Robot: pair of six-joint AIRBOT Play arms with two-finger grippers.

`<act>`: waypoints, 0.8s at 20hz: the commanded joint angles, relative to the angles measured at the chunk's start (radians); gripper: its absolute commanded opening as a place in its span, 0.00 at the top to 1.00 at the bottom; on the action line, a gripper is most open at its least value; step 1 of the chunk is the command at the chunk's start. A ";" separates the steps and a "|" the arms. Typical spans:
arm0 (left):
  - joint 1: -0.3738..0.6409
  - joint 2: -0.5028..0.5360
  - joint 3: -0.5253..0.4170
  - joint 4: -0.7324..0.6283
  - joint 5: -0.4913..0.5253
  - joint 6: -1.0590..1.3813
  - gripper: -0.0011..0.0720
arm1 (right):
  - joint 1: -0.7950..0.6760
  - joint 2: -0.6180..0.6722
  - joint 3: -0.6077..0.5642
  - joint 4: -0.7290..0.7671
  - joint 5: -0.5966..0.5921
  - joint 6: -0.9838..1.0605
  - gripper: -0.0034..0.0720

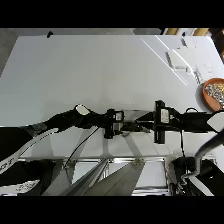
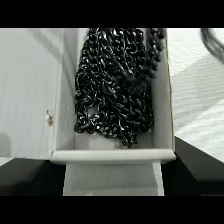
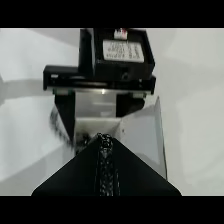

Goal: Fold the box and place the chain.

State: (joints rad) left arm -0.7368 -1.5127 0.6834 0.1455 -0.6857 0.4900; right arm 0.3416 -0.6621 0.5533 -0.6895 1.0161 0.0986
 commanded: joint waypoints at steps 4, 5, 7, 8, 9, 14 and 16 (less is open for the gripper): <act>0.000 0.001 0.001 0.000 0.000 0.000 0.61 | 0.081 -0.132 0.001 -0.021 -0.127 0.037 0.93; 0.000 0.001 0.001 0.000 0.000 0.000 0.61 | 0.081 -0.151 0.001 -0.049 -0.126 0.037 0.93; 0.000 0.001 0.001 0.000 0.000 0.000 0.61 | 0.081 -0.156 0.001 -0.108 -0.115 0.037 0.93; 0.000 0.000 0.000 0.000 0.000 0.000 0.61 | 0.081 -0.156 0.002 -0.134 -0.109 0.038 0.93; 0.000 0.001 0.001 0.000 0.000 0.000 0.61 | 0.081 -0.156 0.002 -0.163 -0.105 0.058 0.93; 0.000 0.001 0.001 0.000 0.000 0.000 0.61 | 0.080 -0.144 0.002 -0.387 -0.105 0.298 0.93; 0.000 0.001 0.001 0.000 0.001 0.000 0.61 | 0.080 -0.122 0.002 -0.465 -0.103 0.375 0.93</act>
